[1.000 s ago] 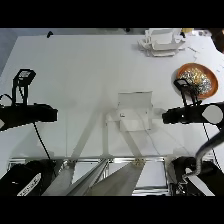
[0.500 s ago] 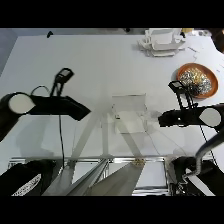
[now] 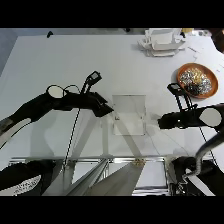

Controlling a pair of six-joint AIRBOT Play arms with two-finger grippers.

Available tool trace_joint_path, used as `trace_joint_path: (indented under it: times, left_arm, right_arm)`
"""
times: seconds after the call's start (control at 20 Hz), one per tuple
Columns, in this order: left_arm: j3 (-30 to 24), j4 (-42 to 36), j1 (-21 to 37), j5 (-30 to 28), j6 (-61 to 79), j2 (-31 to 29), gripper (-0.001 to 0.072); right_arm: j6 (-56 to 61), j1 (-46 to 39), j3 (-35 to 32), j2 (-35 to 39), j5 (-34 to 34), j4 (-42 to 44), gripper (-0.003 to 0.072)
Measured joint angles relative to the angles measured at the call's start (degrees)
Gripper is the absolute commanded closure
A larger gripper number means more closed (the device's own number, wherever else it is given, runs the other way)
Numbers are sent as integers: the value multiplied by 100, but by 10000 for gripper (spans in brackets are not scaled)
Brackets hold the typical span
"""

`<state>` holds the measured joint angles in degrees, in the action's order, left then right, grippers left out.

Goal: Fold the box and place the chain.

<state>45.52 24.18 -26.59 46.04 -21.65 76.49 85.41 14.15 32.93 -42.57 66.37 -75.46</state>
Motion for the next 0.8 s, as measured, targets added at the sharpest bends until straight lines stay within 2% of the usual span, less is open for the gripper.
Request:
trace_joint_path:
  times: [0.25,0.6,0.65,0.7,0.75,0.8]
  left_arm:
    - [756,-192,-11,289,341,769,82]
    - [1012,-315,-31,841,568,1449,100]
    - [1021,-358,-48,946,654,1486,151]
    - [1025,-376,-61,1025,739,1515,162]
    - [1032,-433,-72,1088,839,1532,235]
    - [1034,-481,-83,1126,933,1547,363]
  right_arm:
    - [-15,0,0,2,122,24,670]
    - [-20,0,0,2,168,48,670]
    - [-20,0,0,2,173,55,670]
    - [-20,0,0,2,181,68,670]
    - [-20,0,0,2,197,72,670]
    - [-20,0,0,2,203,76,670]
